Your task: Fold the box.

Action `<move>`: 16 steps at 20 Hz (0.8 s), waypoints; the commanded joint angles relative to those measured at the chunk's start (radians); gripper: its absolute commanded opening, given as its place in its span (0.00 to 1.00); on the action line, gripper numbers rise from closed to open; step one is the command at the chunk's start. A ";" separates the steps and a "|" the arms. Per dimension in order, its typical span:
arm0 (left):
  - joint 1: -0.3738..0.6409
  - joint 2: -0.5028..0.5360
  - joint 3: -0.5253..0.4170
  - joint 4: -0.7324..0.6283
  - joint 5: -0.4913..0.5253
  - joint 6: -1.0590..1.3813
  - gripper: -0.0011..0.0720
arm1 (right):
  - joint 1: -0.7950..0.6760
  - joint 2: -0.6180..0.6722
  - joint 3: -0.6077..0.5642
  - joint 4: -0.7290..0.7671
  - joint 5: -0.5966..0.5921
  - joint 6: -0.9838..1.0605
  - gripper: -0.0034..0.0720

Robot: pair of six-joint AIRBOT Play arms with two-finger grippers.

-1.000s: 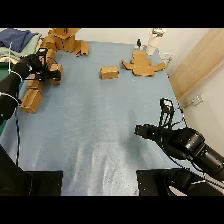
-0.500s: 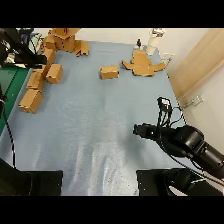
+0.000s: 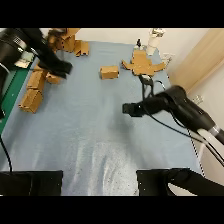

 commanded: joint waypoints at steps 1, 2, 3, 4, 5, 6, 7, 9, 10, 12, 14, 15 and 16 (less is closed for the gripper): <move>-0.191 0.079 -0.231 0.037 0.097 -0.072 0.03 | -0.012 -0.186 0.172 0.100 -0.080 -0.113 0.05; -0.235 0.093 -0.296 0.038 0.139 -0.092 0.03 | -0.010 -0.224 0.196 0.118 -0.091 -0.129 0.05; -0.276 0.100 -0.356 0.038 0.185 -0.113 0.03 | -0.010 -0.260 0.212 0.144 -0.099 -0.140 0.05; -0.307 0.101 -0.395 0.038 0.215 -0.129 0.03 | -0.010 -0.291 0.222 0.171 -0.100 -0.154 0.05; -0.333 0.100 -0.428 0.039 0.243 -0.149 0.03 | -0.008 -0.322 0.230 0.193 -0.101 -0.160 0.05; -0.348 0.100 -0.447 0.039 0.264 -0.166 0.03 | -0.006 -0.352 0.234 0.211 -0.102 -0.172 0.05; -0.358 0.100 -0.454 0.038 0.276 -0.179 0.03 | -0.004 -0.372 0.234 0.219 -0.102 -0.188 0.05; -0.359 0.101 -0.454 0.039 0.288 -0.198 0.03 | -0.002 -0.390 0.234 0.222 -0.101 -0.194 0.05; -0.356 0.100 -0.454 0.038 0.283 -0.198 0.03 | -0.004 -0.390 0.234 0.213 -0.102 -0.193 0.05; -0.356 0.100 -0.454 0.036 0.276 -0.197 0.03 | -0.004 -0.390 0.234 0.212 -0.101 -0.193 0.05; -0.357 0.099 -0.454 0.036 0.276 -0.197 0.03 | -0.004 -0.390 0.234 0.212 -0.101 -0.193 0.05; -0.357 0.099 -0.454 0.036 0.276 -0.197 0.03 | -0.004 -0.390 0.234 0.212 -0.101 -0.193 0.05; -0.357 0.099 -0.454 0.036 0.276 -0.197 0.03 | -0.004 -0.390 0.234 0.212 -0.101 -0.193 0.05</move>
